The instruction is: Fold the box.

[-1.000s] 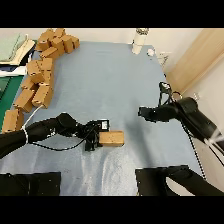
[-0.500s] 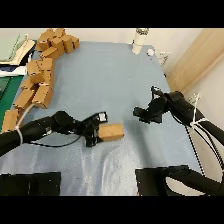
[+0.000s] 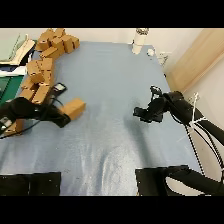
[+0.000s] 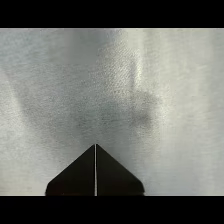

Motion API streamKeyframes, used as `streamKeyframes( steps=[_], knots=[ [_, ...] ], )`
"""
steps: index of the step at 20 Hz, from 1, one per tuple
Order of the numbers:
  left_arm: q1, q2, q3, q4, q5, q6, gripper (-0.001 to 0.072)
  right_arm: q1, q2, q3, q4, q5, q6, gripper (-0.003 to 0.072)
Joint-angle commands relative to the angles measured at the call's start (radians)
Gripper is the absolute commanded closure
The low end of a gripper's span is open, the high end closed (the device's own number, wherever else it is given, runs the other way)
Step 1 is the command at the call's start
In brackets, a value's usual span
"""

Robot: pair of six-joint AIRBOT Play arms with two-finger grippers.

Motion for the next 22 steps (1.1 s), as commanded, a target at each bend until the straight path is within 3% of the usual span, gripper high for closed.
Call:
streamKeyframes(
  steps=[1, 5, 10, 14, 21, 22],
  knots=[
    [0.179, 0.079, 0.001, 0.124, -0.193, -0.201, 0.0259, 0.0, -0.001, 0.001, -0.029, 0.04, -0.012, 0.0681],
    [0.317, 0.092, 0.001, 0.231, -0.261, -0.3, 0.0259, -0.001, -0.001, 0.001, -0.037, 0.047, -0.03, 0.0681],
    [0.426, 0.088, 0.0, 0.311, -0.204, -0.328, 0.0259, -0.001, -0.001, 0.001, -0.036, 0.05, -0.046, 0.0681],
    [0.43, 0.054, 0.0, 0.274, -0.085, -0.329, 0.0259, 0.0, -0.001, 0.001, -0.036, 0.058, -0.046, 0.0681],
    [0.43, -0.09, 0.0, 0.211, -0.088, -0.329, 0.0258, 0.0, -0.001, 0.001, -0.02, 0.068, -0.046, 0.0681],
    [0.43, -0.092, 0.0, 0.212, -0.09, -0.329, 0.0207, 0.0, -0.001, 0.001, -0.019, 0.068, -0.046, 0.0681]
  ],
)
